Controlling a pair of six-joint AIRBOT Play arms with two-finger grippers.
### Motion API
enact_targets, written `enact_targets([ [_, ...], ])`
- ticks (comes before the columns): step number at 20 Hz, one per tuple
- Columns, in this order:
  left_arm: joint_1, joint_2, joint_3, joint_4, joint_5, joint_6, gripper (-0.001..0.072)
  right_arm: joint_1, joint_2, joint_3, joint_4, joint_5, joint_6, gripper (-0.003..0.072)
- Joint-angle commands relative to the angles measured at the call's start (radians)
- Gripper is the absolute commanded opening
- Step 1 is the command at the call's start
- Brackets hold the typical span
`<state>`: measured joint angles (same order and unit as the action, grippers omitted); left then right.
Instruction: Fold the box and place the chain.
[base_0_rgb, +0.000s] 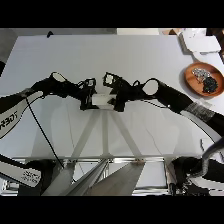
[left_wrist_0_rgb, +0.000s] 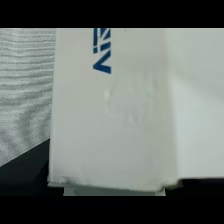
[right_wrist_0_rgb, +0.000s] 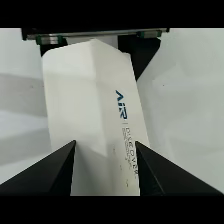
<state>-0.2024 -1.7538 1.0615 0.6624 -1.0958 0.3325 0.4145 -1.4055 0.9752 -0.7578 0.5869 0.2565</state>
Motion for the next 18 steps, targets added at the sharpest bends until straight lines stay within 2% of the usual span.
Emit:
enact_targets([
  [1,-0.001,0.000,0.000,0.000,0.000,0.000,0.0316,0.027,0.003,-0.041,-0.017,-0.154,-0.004,0.0422],
  [4,-0.001,0.000,0.000,0.000,0.000,0.000,0.0316,0.037,0.003,-0.042,-0.036,-0.212,-0.003,0.0418],
  [8,-0.001,0.000,0.000,0.000,0.000,0.000,0.0316,0.045,0.014,-0.042,-0.040,-0.206,-0.003,0.0383],
  [10,-0.001,0.000,0.000,0.000,0.000,0.000,0.0316,0.048,0.023,-0.043,-0.054,-0.197,-0.003,0.0304],
  [11,-0.001,0.000,0.000,0.000,0.000,0.000,0.0316,0.048,0.023,-0.043,-0.055,-0.181,-0.003,0.0296],
  [18,-0.001,0.000,0.000,0.000,0.000,0.000,0.0316,0.048,0.023,-0.110,-0.053,-0.175,0.001,0.0303],
])
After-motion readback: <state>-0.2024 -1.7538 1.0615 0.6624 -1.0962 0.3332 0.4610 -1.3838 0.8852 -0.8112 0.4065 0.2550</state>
